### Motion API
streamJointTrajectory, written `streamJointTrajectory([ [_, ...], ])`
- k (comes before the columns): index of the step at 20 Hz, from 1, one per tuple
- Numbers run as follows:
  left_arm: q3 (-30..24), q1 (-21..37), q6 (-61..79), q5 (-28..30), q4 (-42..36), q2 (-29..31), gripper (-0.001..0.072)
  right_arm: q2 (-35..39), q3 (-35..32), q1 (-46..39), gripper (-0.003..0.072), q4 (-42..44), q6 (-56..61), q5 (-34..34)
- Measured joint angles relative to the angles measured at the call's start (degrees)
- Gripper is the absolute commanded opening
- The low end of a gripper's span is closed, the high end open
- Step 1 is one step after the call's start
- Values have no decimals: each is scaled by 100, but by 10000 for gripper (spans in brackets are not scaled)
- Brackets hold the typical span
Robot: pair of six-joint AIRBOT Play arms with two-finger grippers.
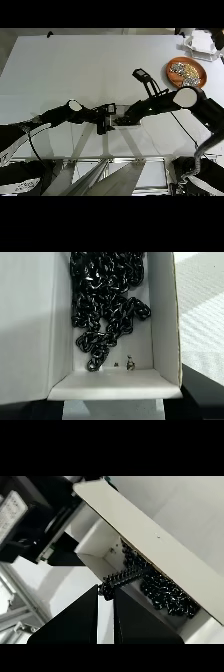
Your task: Fold the box and place the chain.
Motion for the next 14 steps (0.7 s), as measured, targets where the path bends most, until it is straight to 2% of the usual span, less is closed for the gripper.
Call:
streamJointTrajectory([
  [2,0,0,0,0,0,0,412,-210,0,74,177,-28,-7,-9],
  [3,0,0,0,0,0,0,412,-278,0,120,190,-39,-15,-31],
  [7,0,0,0,0,0,0,412,-402,17,210,199,-61,-20,-61],
  [9,0,0,0,0,0,0,412,-417,127,201,198,-61,-22,149],
  [14,0,0,0,0,0,0,412,-431,1102,-234,167,-72,-295,1095],
])
